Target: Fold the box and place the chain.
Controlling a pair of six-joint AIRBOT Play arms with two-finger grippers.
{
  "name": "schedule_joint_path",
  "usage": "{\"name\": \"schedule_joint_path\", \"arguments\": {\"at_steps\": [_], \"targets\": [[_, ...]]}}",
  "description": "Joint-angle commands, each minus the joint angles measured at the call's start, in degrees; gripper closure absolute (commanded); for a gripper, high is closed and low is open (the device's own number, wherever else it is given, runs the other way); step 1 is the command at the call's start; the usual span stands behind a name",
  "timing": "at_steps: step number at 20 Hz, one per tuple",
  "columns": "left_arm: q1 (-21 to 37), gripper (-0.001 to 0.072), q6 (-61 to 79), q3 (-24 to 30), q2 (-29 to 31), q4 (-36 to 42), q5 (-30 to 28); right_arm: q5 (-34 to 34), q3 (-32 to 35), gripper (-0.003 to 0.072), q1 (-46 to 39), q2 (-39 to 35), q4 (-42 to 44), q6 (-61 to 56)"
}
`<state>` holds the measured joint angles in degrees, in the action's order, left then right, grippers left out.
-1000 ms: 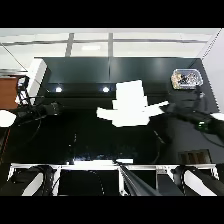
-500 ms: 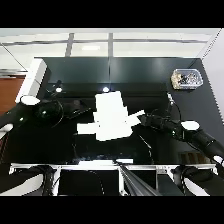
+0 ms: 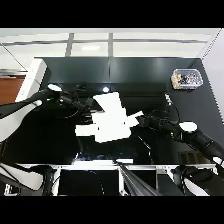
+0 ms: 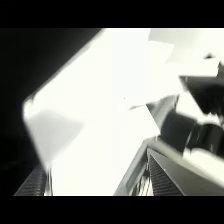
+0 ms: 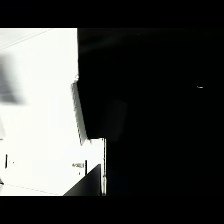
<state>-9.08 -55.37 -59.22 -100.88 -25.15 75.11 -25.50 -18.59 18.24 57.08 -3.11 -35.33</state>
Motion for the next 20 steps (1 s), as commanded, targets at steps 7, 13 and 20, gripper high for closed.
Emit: {"name": "schedule_joint_path", "arguments": {"at_steps": [7, 13, 20], "targets": [[-3.3, 0.0014, 3.5, -9.1, -6.1, -10.6, 11.6, 0.0, 0.0, 0.0669, 0.1, 0.0, -0.1, 0.0], [-3.3, 0.0015, 9.8, -9.1, -6.1, -9.7, 13.8, 0.0, 0.0, 0.0669, 0.1, 0.0, -0.1, 0.0], [-3.2, 0.0085, 12.2, -9.1, -6.1, -9.7, 13.4, 0.0, 0.0, 0.0669, 0.1, 0.0, -0.1, 0.0]]}}
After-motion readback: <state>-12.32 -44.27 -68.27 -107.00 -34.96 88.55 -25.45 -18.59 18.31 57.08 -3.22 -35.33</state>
